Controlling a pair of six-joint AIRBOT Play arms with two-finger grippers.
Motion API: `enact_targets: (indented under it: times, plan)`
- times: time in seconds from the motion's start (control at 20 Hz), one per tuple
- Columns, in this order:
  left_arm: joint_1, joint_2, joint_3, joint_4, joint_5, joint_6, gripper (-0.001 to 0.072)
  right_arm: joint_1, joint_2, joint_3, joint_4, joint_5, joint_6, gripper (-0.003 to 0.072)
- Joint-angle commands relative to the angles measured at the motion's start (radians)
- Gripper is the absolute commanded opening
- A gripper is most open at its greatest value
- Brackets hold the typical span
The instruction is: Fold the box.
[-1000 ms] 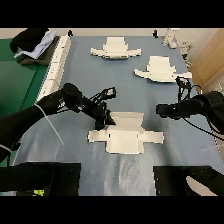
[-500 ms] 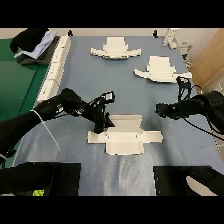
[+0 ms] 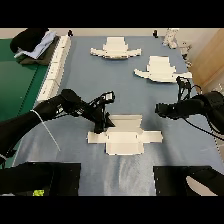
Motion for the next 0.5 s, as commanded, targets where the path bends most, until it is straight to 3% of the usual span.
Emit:
enact_targets:
  times: [0.0, 0.45]
  plan:
    - [0.000, 0.001, -0.001, 0.000, 0.002, 0.000, 0.0016, 0.000, -0.008, 0.001, 0.003, 0.000, 0.000, 0.0300]
    - [-0.002, -0.013, -0.001, -0.004, 0.032, -0.002, 0.0016, 0.000, -0.030, 0.001, 0.039, 0.000, 0.000, 0.0298]
